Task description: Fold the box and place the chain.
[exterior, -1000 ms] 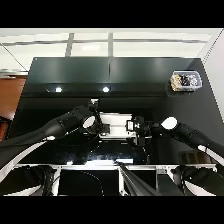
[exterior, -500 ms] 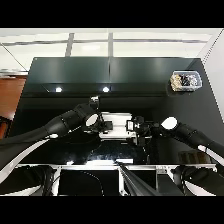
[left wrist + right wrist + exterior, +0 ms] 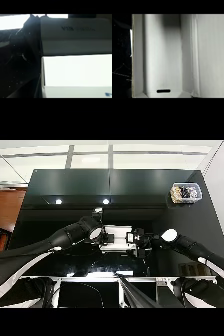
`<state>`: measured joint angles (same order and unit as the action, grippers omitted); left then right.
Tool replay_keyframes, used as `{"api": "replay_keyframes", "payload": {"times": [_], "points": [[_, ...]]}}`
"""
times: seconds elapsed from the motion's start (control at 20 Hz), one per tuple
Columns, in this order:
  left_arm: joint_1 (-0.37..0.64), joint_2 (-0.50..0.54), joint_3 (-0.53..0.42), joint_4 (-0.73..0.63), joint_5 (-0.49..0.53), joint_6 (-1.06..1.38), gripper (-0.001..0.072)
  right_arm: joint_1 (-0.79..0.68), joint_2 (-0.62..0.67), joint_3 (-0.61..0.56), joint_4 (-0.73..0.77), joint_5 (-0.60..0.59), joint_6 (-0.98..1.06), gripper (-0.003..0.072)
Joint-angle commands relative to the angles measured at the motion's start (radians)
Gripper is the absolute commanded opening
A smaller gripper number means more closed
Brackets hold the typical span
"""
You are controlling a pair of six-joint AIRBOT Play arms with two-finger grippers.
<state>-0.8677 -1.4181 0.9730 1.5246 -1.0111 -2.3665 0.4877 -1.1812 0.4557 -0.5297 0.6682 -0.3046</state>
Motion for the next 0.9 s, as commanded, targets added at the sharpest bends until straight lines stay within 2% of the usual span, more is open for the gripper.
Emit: {"api": "replay_keyframes", "payload": {"times": [0.0, 0.35, 0.5, 0.65, 0.85], "points": [[-0.002, -0.006, 0.002, 0.005, -0.005, 0.002, 0.0265, 0.001, 0.0, 0.0, 0.0, 0.0, 0.0, 0.0535], [-0.004, -0.018, 0.002, 0.021, -0.019, 0.001, 0.0263, 0.001, 0.0, 0.0, 0.001, 0.0, 0.0, 0.0535], [-0.004, -0.022, 0.002, 0.019, -0.019, 0.002, 0.0194, 0.001, 0.0, 0.0, 0.0, 0.0, 0.0, 0.0535], [-0.005, -0.024, 0.002, 0.011, -0.018, 0.002, 0.0048, 0.001, 0.0, 0.0, 0.0, 0.0, 0.0, 0.0535], [-0.005, -0.024, 0.003, 0.011, -0.019, 0.002, 0.0028, 0.001, 0.0, 0.0, 0.0, 0.0, 0.0, 0.0535]]}}
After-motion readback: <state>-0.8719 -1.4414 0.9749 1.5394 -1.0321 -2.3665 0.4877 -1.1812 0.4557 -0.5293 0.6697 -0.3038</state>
